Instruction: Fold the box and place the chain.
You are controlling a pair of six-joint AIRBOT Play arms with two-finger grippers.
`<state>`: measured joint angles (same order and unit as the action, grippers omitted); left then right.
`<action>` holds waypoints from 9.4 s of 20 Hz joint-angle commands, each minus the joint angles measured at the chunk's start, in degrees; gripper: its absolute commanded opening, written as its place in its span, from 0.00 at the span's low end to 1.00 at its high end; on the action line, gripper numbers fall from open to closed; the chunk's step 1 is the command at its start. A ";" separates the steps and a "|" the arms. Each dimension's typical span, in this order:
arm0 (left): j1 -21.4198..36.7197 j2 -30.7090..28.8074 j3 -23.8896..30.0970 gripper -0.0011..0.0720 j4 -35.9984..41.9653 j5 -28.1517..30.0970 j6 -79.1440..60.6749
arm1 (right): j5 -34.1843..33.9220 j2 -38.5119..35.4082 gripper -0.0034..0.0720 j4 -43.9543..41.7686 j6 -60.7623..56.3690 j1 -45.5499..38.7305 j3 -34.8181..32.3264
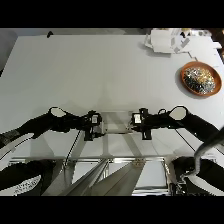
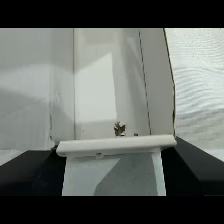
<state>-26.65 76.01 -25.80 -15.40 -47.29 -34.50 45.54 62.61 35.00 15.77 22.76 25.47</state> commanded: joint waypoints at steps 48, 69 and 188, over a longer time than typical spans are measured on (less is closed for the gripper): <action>0.02 0.00 -0.02 0.20 -0.02 -0.07 -0.02 | 8.57 0.15 0.07 8.68 -76.91 -12.72 -2.62; 0.02 0.00 -0.02 0.20 -0.02 -0.07 -0.02 | 6.12 0.42 0.07 8.85 -80.17 -16.28 -3.74; 0.02 0.00 -0.02 0.20 -0.02 -0.07 -0.02 | 13.38 12.81 0.18 54.49 -150.24 26.64 23.19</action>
<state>-26.65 76.03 -25.82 -15.33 -47.37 -34.50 59.86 75.46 89.97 -135.83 49.43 48.62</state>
